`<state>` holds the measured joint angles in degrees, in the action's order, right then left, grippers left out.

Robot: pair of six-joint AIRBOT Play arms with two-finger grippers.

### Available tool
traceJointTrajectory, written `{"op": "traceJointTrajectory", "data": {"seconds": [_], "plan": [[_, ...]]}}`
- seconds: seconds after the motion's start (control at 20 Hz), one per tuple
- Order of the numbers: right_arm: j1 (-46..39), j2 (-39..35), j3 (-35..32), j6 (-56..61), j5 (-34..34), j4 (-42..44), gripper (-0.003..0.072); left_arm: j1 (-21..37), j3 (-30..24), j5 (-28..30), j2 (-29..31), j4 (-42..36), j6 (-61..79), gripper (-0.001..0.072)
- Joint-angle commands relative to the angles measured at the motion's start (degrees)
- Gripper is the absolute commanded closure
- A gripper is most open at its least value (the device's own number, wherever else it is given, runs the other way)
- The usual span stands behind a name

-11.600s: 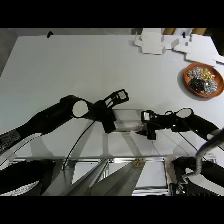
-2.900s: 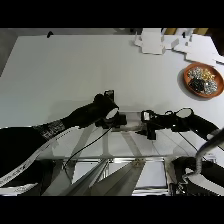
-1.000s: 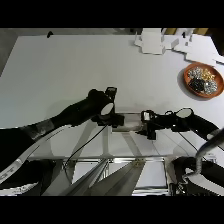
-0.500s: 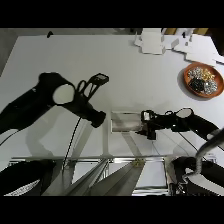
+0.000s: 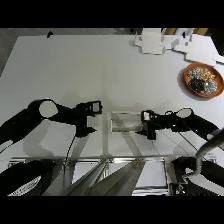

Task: Fold the box and place the chain.

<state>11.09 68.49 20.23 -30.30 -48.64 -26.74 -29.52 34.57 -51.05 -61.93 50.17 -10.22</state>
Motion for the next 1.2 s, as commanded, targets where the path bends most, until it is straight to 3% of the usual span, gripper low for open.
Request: {"op": "traceJointTrajectory", "data": {"seconds": [0.0,0.15,0.2,0.4,1.15], "plan": [[0.0,0.0,0.0,0.0,0.0,0.0,0.0255,0.7,-4.2,8.0,-5.5,-19.9,28.6,0.0055],[0.0,0.0,0.0,0.0,0.0,0.0,0.0255,-1.7,-4.2,10.4,-11.1,-26.8,36.3,0.0052],[0.0,0.0,0.0,0.0,0.0,0.0,0.0255,-2.5,-4.2,10.8,-12.5,-28.4,39.1,0.0005],[0.0,0.0,0.0,0.0,0.0,0.0,0.0255,-4.7,-4.2,11.0,-16.8,-33.8,43.3,0.0011],[0.0,0.0,0.0,0.0,0.0,0.0,0.0255,-5.6,-4.2,9.9,-18.5,-43.4,49.3,0.0006]]}}
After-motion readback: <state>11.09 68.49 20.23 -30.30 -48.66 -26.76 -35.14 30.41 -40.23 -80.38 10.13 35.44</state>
